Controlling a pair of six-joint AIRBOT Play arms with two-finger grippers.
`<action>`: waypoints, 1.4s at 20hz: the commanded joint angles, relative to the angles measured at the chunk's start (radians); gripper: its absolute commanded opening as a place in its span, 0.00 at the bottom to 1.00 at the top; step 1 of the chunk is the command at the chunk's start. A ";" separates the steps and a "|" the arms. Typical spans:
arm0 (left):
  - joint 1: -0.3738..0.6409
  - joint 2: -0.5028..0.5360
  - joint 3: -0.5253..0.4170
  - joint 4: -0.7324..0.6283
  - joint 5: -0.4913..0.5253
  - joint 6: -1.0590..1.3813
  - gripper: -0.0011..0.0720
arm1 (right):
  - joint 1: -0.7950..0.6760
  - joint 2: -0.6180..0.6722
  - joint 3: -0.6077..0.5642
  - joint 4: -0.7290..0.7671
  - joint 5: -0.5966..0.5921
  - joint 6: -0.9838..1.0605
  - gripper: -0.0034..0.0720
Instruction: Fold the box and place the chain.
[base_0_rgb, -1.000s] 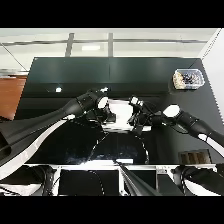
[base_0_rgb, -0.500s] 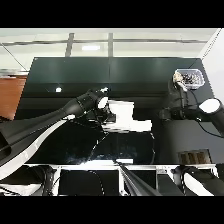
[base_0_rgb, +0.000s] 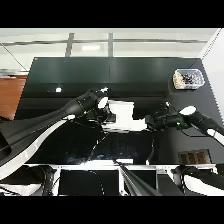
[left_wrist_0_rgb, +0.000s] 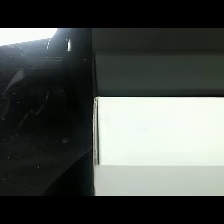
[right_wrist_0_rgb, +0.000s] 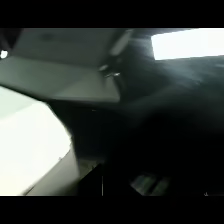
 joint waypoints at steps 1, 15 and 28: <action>0.001 0.000 0.001 0.000 0.002 0.000 0.05 | 0.043 -0.043 0.073 0.045 0.069 -0.080 0.07; 0.001 0.000 0.001 0.000 0.006 0.000 0.05 | 0.055 -0.043 0.225 0.005 0.233 -0.043 0.80; 0.001 0.000 0.001 0.000 0.010 0.000 0.05 | 0.429 -0.044 0.396 -0.642 0.005 0.582 0.67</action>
